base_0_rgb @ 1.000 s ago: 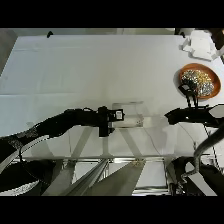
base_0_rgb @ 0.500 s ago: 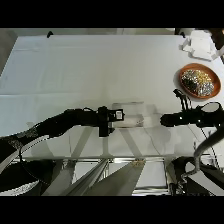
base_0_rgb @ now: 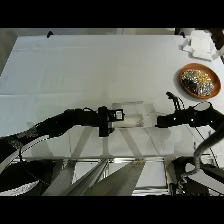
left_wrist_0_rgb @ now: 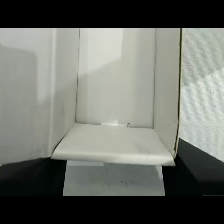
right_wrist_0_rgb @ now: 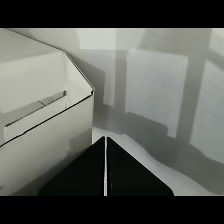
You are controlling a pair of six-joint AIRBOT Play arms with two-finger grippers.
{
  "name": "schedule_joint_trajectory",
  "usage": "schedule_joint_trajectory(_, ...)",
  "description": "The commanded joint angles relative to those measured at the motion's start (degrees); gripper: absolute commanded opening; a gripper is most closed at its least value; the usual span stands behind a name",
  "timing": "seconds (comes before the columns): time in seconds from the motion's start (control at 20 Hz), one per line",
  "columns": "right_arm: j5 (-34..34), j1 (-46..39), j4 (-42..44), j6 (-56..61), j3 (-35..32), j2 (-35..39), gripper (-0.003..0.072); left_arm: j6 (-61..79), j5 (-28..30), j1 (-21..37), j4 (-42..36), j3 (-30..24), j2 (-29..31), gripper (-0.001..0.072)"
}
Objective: Fold the box and place the chain.
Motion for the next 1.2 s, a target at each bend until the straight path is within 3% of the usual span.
schedule_joint_trajectory(0.0, 0.83, 0.63, 3.52, -2.45, 0.07, -0.33, 0.0024, 0.02, 0.00, 0.00, 0.02, 0.00, 0.00, 0.0136)
schedule_joint_trajectory(0.15, 2.27, 0.61, 4.28, -2.69, 1.11, 0.26, 0.0029, 0.02, 0.00, 0.00, 0.02, 0.00, 0.00, 0.0136)
schedule_joint_trajectory(0.2, 3.28, 0.61, 4.31, -2.67, 1.97, 0.26, 0.0071, 0.02, 0.02, 0.00, 0.02, 0.00, 0.00, 0.0136)
schedule_joint_trajectory(0.3, 5.79, 0.63, 4.87, -2.69, 3.76, 0.26, 0.0076, 0.02, 0.00, 0.00, 0.02, 0.00, 0.00, 0.0135)
schedule_joint_trajectory(0.45, 7.91, 0.63, 5.40, -2.71, 4.37, 0.26, 0.0195, 0.02, 0.02, 0.00, 0.02, 0.00, 0.00, 0.0136)
schedule_joint_trajectory(0.65, 9.55, 1.66, 5.46, -2.73, 4.42, 0.28, 0.0212, 0.02, 0.02, 0.00, 0.02, 0.00, 0.00, 0.0135)
schedule_joint_trajectory(0.85, 10.80, 2.40, 5.27, -2.67, 5.55, 0.35, 0.0283, 0.02, 0.00, 0.00, 0.02, 0.00, 0.00, 0.0136)
schedule_joint_trajectory(1.0, 9.92, 2.40, 5.29, -2.71, 5.57, 1.90, 0.0389, 0.02, 0.00, 0.00, 0.02, 0.00, 0.00, 0.0136)
schedule_joint_trajectory(1.05, 8.83, 2.43, 5.29, -2.69, 5.57, 2.51, 0.0463, 0.02, 0.02, 0.00, 0.02, 0.00, 0.00, 0.0136)
schedule_joint_trajectory(1.15, 6.69, 3.93, 5.18, -2.69, 5.57, 2.95, 0.0483, 0.02, 0.02, 0.00, 0.02, 0.00, 0.00, 0.0136)
